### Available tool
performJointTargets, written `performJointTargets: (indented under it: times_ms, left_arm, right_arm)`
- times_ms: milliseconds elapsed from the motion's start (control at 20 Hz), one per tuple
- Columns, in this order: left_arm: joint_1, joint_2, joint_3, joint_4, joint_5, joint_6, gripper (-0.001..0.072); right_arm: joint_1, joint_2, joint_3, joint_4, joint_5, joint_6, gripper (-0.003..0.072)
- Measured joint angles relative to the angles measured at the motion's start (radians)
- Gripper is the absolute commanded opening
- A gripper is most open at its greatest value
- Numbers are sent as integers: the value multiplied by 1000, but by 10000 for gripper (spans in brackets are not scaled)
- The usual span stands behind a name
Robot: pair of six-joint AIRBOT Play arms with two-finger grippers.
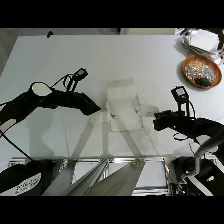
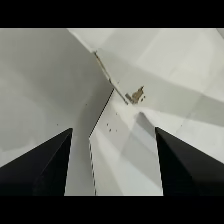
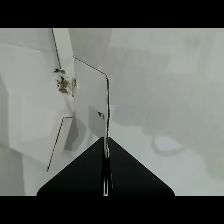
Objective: Fold the box and place the chain.
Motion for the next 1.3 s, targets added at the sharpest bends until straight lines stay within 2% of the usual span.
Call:
performJointTargets:
  times_ms: [100,400,600,800,1150,1300]
  left_arm:
    - [23,-64,55,-29,-49,20,571]
    - [85,-390,333,-145,-363,94,573]
    - [85,-566,476,-193,-486,84,573]
    - [68,-642,533,-196,-526,89,571]
    - [-5,-671,552,-205,-494,168,550]
    - [-35,-673,553,-208,-483,197,393]
  right_arm:
    - [0,0,0,7,8,0,7]
    - [0,0,0,15,16,0,7]
    - [0,0,0,16,17,0,7]
    - [0,0,0,16,18,0,7]
    - [0,0,0,17,20,-1,7]
    - [0,0,0,19,24,-1,7]
